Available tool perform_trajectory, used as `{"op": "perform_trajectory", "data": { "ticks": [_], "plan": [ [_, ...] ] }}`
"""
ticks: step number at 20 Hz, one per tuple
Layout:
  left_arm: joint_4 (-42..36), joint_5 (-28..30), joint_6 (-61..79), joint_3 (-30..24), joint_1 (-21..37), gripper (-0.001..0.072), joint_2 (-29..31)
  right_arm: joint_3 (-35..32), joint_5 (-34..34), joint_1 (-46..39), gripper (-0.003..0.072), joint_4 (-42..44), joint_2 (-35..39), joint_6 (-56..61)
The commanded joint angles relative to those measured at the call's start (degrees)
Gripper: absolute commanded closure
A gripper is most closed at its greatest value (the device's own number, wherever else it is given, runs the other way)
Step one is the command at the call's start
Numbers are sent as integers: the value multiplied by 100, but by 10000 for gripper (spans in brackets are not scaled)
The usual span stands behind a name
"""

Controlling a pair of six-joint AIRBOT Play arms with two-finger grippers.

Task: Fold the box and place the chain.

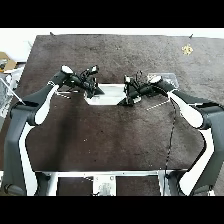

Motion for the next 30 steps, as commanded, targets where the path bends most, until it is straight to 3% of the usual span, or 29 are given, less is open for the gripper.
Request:
{"op": "perform_trajectory", "data": {
  "ticks": [1, 20, 21, 22, 23, 30],
  "plan": [
    [-7, 0, 0, 4, 2, 698, 4, 2, -59, -4, 260, 11, -4, 9],
    [-59, -59, -2, 4, 2, 696, 4, 2, -59, -2, 260, 9, -4, 9],
    [-98, -81, -2, 4, 2, 606, 4, 2, -59, -2, 260, 9, -4, 9],
    [-160, -83, -4, 7, 2, 355, 9, 2, -59, -4, 260, 9, -4, 9],
    [-175, -127, -4, 7, 2, 312, 24, 2, -59, -2, 260, 9, -4, 9],
    [-129, -632, -494, 59, 444, 310, 535, 2, -59, -2, 260, 9, -4, 9]
  ]
}}
